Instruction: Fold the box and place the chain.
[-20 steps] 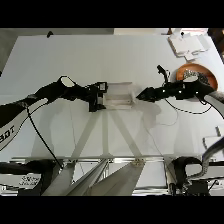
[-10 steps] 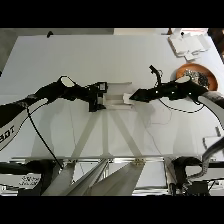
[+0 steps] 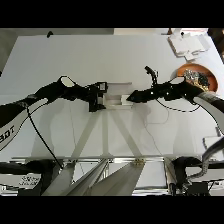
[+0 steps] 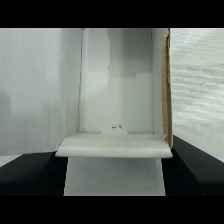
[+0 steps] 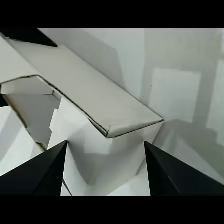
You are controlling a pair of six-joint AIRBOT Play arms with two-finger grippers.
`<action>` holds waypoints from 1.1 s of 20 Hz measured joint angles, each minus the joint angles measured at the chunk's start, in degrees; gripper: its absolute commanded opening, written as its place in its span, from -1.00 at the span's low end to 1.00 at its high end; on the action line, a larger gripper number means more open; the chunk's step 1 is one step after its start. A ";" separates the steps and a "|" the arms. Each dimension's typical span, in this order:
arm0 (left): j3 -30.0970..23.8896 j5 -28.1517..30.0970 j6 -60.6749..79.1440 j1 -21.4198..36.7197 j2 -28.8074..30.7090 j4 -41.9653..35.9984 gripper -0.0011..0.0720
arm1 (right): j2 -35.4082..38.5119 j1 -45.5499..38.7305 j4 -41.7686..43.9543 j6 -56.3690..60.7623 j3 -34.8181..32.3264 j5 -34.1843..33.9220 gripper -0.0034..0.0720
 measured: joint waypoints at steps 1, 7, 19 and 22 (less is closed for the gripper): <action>0.00 -0.02 0.00 0.00 0.00 0.00 0.05 | 0.02 0.20 -0.83 0.46 0.00 -1.16 0.52; 0.00 -0.02 -0.02 0.00 0.00 0.00 0.05 | 1.07 0.68 -3.19 1.86 0.00 -4.13 0.47; 0.00 -0.04 0.02 0.00 0.00 0.02 0.05 | 3.52 7.21 -12.66 13.25 0.20 -7.63 0.35; 0.00 -0.02 0.02 0.00 0.00 0.02 0.05 | 3.69 8.76 -17.44 19.45 0.37 -9.81 0.33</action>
